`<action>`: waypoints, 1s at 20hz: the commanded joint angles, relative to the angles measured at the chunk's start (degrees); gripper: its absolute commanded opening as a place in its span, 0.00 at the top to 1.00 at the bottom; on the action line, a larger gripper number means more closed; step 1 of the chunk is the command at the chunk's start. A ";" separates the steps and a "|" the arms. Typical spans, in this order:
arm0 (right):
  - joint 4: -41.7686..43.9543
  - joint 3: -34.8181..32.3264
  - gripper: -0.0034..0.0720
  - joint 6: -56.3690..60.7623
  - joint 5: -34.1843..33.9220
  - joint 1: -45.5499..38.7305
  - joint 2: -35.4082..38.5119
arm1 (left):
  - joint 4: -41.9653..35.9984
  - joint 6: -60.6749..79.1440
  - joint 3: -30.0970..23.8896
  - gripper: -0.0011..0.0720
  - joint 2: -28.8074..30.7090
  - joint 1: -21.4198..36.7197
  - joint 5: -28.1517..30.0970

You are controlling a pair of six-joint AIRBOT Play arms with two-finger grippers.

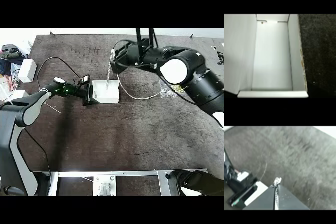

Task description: Fold the box and place the chain.

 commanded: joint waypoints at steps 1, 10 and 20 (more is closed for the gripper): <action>0.72 -3.78 0.94 0.00 -2.47 0.07 -1.81 | 0.02 0.00 -0.02 0.67 -0.02 0.00 0.02; 0.61 -10.12 0.43 2.45 -5.09 -1.44 -8.15 | 0.02 0.00 -0.02 0.67 -0.02 0.00 0.02; 0.68 -19.06 0.50 19.91 10.03 -26.01 -6.84 | 0.02 0.00 -0.02 0.67 -0.02 0.00 0.02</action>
